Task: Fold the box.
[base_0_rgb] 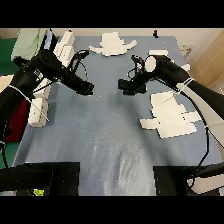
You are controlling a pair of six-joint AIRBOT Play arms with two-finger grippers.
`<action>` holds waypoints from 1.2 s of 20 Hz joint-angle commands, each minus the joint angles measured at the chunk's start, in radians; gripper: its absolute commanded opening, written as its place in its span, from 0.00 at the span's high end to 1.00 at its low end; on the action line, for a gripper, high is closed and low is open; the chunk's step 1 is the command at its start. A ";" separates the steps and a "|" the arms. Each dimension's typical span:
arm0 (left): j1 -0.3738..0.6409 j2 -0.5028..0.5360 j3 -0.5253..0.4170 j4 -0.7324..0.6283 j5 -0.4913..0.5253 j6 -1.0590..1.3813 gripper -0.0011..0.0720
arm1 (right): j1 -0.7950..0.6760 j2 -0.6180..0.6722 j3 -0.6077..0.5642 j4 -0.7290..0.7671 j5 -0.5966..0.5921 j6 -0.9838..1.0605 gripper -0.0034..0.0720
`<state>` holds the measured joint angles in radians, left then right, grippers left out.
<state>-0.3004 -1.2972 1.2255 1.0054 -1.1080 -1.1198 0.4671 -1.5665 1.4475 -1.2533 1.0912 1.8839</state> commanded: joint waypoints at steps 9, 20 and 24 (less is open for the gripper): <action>0.001 -0.006 0.000 0.000 -0.001 0.001 0.96 | 0.000 -0.011 0.000 0.001 0.000 0.000 0.95; 0.001 -0.006 0.000 0.001 0.084 0.001 0.96 | -0.016 -0.015 0.016 -0.017 -0.020 -0.003 0.95; 0.002 -0.006 0.000 0.002 0.099 0.001 0.96 | -0.160 0.012 0.166 -0.328 0.333 -0.060 0.44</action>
<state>-0.3004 -1.3022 1.2251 1.0058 -1.0359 -1.1191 0.3878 -1.5703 1.5330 -1.3651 1.2011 1.8572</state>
